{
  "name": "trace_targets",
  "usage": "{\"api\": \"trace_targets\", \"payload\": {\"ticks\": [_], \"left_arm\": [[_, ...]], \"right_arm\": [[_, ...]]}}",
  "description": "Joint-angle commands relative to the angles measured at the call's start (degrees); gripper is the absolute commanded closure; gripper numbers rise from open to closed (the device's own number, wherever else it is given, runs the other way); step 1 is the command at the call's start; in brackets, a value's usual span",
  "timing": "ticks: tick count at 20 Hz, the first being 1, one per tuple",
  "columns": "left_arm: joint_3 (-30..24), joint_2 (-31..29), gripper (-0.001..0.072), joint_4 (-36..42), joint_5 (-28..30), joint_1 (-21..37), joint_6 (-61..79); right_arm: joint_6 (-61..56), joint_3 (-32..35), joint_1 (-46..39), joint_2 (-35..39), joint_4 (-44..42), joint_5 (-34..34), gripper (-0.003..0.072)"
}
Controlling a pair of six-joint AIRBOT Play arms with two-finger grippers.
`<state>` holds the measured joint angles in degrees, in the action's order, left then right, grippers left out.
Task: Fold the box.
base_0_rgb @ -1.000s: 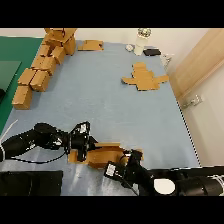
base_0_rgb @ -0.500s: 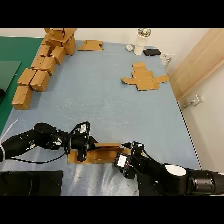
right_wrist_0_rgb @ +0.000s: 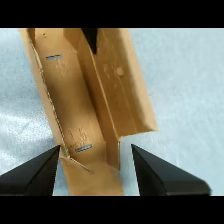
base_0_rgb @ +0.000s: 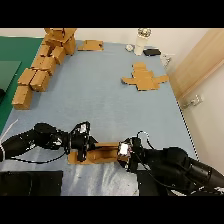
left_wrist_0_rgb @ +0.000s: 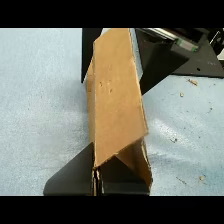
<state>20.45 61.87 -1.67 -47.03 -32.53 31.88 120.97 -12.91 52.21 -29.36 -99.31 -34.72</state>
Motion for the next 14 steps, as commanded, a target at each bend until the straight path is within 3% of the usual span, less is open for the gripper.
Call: {"api": "trace_targets", "payload": {"ticks": [1,6,10,14], "left_arm": [[-0.02,0.04,0.0696,-0.02,0.0,0.0,0.02],[-0.02,0.04,0.0696,-0.02,0.0,0.0,0.02],[-0.02,0.04,0.0696,-0.02,0.0,0.0,0.02],[-0.02,0.04,0.0696,-0.02,0.0,0.0,0.02]], "right_arm": [[24.5,-1.2,-8.9,-5.38,-20.87,-1.09,-0.0028],[28.5,-5.68,-10.12,-15.78,-22.62,-2.89,-0.0028],[28.44,-5.7,-10.1,-16.65,-21.03,-8.55,-0.0023],[28.46,-5.7,-10.08,-16.61,-19.65,-9.31,-0.0022]]}}
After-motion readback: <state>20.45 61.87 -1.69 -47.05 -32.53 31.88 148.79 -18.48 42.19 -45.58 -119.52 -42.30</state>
